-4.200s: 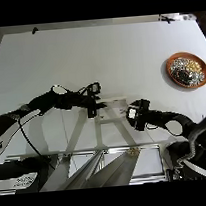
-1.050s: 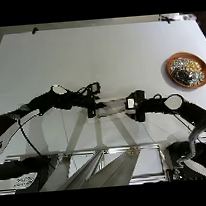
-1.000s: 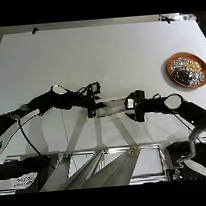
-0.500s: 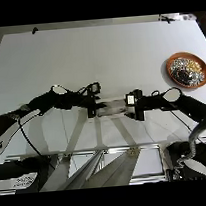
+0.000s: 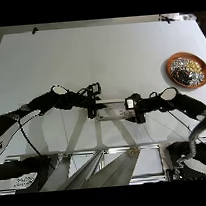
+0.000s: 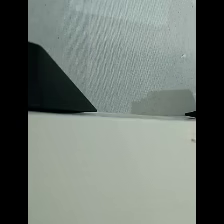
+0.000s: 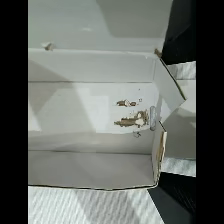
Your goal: Fold the box and place the chain.
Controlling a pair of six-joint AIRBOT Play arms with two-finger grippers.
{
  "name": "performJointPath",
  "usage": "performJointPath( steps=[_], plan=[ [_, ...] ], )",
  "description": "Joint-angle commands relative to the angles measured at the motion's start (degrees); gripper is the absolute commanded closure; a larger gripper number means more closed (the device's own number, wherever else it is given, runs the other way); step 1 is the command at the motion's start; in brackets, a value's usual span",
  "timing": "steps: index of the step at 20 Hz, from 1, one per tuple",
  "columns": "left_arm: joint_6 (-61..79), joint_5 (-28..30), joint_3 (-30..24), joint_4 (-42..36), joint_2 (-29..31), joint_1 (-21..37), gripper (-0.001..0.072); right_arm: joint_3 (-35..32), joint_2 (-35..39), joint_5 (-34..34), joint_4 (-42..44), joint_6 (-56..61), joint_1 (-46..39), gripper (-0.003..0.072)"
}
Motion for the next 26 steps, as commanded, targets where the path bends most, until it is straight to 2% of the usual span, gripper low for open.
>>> performJointPath(
  steps=[1, 9, 10, 11, 15, 23, 25, 26],
  plan=[
    [-0.1, 0.2, 0.0, 0.0, 0.0, 0.0, 0.0698, 0.0, -0.7, -1.1, 1.6, -1.6, 0.0, 0.0030],
    [-0.1, 0.2, 0.0, 0.0, 0.0, 0.0, 0.0698, 0.8, -5.3, -1.3, 4.3, -5.9, 0.0, 0.0055],
    [-0.1, 0.2, 0.0, 0.0, 0.0, 0.1, 0.0698, 0.9, -5.3, -1.3, 4.3, -5.9, 0.0, 0.0114],
    [-0.1, 0.2, 0.0, 0.0, 0.0, 0.1, 0.0698, 0.9, -5.3, -1.2, 4.4, -5.9, 0.0, 0.0139],
    [-0.1, 0.2, 0.0, 0.0, 0.0, 0.1, 0.0698, 0.9, -5.4, -1.4, 4.6, -6.0, -0.1, 0.0170],
    [-0.1, 0.2, 0.0, 0.0, 0.0, 0.1, 0.0698, 0.9, -5.7, -1.9, 7.5, -9.0, -0.1, 0.0150],
    [-0.1, 0.2, 0.0, 0.0, 0.0, 0.1, 0.0698, 0.9, -5.7, -2.3, 7.5, -9.0, -0.1, 0.0178],
    [-0.1, 0.2, 0.0, 0.0, 0.0, 0.1, 0.0698, 0.9, -5.7, -2.3, 7.4, -9.0, -0.1, 0.0227]
  ],
)
